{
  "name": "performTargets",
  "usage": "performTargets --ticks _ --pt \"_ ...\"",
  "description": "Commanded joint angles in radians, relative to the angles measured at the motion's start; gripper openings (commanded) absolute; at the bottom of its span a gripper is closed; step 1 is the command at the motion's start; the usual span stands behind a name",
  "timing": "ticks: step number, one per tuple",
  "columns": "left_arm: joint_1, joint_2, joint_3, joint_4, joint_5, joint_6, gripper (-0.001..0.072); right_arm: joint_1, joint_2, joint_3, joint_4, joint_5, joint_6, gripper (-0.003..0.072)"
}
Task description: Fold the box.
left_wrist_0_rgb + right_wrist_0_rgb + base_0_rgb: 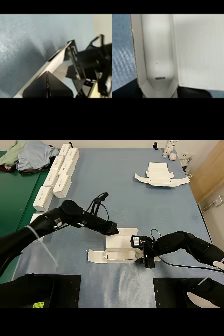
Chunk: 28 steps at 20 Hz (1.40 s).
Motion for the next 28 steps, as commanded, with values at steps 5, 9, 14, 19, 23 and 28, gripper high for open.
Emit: performTargets --ticks 5,9,14,19,23,28 --pt "-0.130 0.322 -0.039 0.424 -0.073 -0.038 0.0013 0.000 0.001 0.000 0.001 0.000 0.001 0.0477" --pt "-0.214 0.410 -0.105 0.585 -0.089 -0.025 0.0013 0.000 0.001 0.000 0.001 0.000 0.001 0.0477" --pt "-0.128 0.474 -0.241 0.525 -0.069 0.366 0.0019 0.000 0.001 0.000 0.001 0.000 0.001 0.0477" --pt "-0.062 0.472 -0.375 0.295 0.051 0.775 0.0664 0.000 0.001 0.000 0.001 0.000 0.001 0.0477" --pt "-0.064 0.412 -0.399 0.268 0.072 0.838 0.0663 0.000 0.001 0.000 0.001 0.000 0.001 0.0477" --pt "-0.066 0.316 -0.399 0.201 0.095 0.923 0.0576 0.000 0.001 0.000 0.001 0.000 0.001 0.0477"
